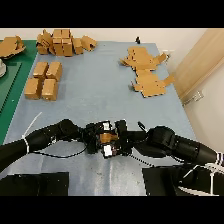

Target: Fold the box.

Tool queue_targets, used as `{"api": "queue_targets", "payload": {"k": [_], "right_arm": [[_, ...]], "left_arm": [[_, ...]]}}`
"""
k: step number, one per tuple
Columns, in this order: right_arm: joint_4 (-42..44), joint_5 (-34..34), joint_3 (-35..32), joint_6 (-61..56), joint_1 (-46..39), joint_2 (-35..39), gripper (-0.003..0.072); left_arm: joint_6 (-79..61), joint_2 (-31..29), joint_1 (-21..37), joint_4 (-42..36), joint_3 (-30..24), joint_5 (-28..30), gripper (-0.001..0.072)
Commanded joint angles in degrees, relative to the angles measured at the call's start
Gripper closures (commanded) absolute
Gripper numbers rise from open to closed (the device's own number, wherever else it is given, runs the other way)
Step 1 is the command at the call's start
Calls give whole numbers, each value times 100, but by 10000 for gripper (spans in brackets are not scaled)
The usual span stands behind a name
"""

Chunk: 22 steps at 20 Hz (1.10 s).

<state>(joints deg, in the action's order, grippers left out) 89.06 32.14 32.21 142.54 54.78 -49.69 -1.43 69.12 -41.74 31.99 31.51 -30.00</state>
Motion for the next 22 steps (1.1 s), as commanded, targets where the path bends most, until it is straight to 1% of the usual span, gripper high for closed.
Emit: {"api": "queue_targets", "payload": {"k": [1, 4, 5, 6, 8, 9, 12, 17, 18, 22], "right_arm": [[-37, 7, 4, -11, 0, 184, 413], [-39, 7, 4, -11, -2, 225, 413], [-39, 4, 4, -11, -2, 225, 429], [-42, 7, 4, -11, -2, 225, 469], [-37, 7, 4, -11, -2, 223, 482], [-35, 26, 4, -13, -2, 221, 550], [-33, 76, 2, -13, -2, 149, 601], [120, 179, 2, -22, 0, 118, 608], [221, 245, 2, -24, 0, 118, 665], [492, 420, 2, -22, 0, 114, 666]], "left_arm": [[-4, 0, -4, 2, -2, -9, 192], [-4, 0, -4, 0, -2, -9, 192], [-4, 0, -4, 2, -2, -9, 193], [-4, 0, -4, 2, -2, -9, 193], [-4, 0, -4, 2, -2, -9, 192], [-4, 0, -4, 2, -2, -9, 193], [-4, 0, -4, 2, -2, -11, 193], [-4, 0, -4, 2, -2, -9, 192], [-4, 0, -4, 2, -2, -9, 193], [-4, 0, -4, 2, -2, -9, 192]]}}
